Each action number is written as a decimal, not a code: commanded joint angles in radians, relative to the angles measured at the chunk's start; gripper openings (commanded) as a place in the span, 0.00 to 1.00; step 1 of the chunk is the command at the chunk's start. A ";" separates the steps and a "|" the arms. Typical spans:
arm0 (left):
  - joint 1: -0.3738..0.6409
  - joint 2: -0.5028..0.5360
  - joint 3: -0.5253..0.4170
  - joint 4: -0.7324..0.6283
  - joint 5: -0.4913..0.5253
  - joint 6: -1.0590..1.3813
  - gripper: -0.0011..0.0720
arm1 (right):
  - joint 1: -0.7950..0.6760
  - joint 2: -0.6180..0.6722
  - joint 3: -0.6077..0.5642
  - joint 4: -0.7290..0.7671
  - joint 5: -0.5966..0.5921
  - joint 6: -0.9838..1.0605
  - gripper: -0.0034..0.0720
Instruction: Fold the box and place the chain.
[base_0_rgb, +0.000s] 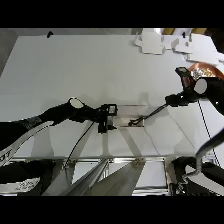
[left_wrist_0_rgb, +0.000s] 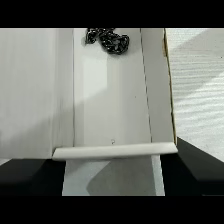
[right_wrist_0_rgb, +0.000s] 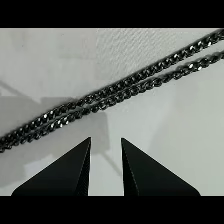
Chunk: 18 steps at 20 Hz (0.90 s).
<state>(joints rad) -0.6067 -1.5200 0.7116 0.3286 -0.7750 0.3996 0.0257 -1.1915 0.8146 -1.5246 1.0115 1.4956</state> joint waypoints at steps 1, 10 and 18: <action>0.001 0.000 0.000 0.000 0.000 0.000 0.30 | -0.001 -0.053 0.000 0.019 -0.022 0.000 0.33; 0.001 0.000 0.000 0.000 0.000 0.000 0.30 | 0.004 -0.111 0.000 0.036 -0.051 -0.003 0.33; 0.001 0.000 0.000 0.000 0.000 0.000 0.30 | 0.004 -0.158 -0.001 0.033 -0.056 -0.003 0.33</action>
